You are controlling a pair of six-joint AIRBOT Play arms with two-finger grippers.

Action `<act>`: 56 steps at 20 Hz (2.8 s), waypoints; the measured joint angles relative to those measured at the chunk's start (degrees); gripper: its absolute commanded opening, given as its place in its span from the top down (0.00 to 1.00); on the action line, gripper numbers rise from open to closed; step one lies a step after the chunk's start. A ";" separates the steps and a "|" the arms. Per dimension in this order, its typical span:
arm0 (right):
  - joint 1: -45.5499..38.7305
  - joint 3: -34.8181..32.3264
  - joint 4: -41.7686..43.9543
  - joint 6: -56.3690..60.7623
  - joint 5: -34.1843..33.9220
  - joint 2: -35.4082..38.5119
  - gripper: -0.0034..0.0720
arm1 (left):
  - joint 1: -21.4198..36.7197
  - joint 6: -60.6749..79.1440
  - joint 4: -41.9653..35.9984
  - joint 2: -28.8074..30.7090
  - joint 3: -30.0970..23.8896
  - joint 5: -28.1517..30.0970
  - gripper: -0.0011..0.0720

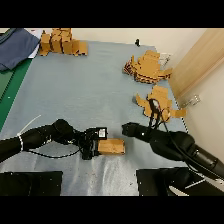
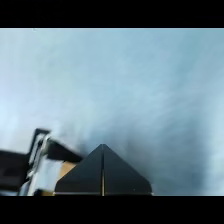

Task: Fold the box.

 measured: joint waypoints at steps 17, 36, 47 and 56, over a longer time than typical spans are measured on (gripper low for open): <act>-4.79 8.55 -2.97 -2.97 -17.14 -8.70 0.95 | -0.02 0.00 -0.35 0.00 0.00 1.66 0.40; -4.81 8.57 -2.08 0.02 -15.61 -9.77 0.95 | 31.36 -45.16 20.90 7.93 6.73 10.54 0.40; -4.81 8.57 -1.86 0.46 -14.01 -9.77 0.95 | 51.25 -57.27 22.84 -23.74 43.93 11.65 0.40; -4.83 8.57 -1.79 1.31 -13.88 -9.77 0.95 | 53.13 -76.00 37.42 -45.72 72.96 3.41 0.02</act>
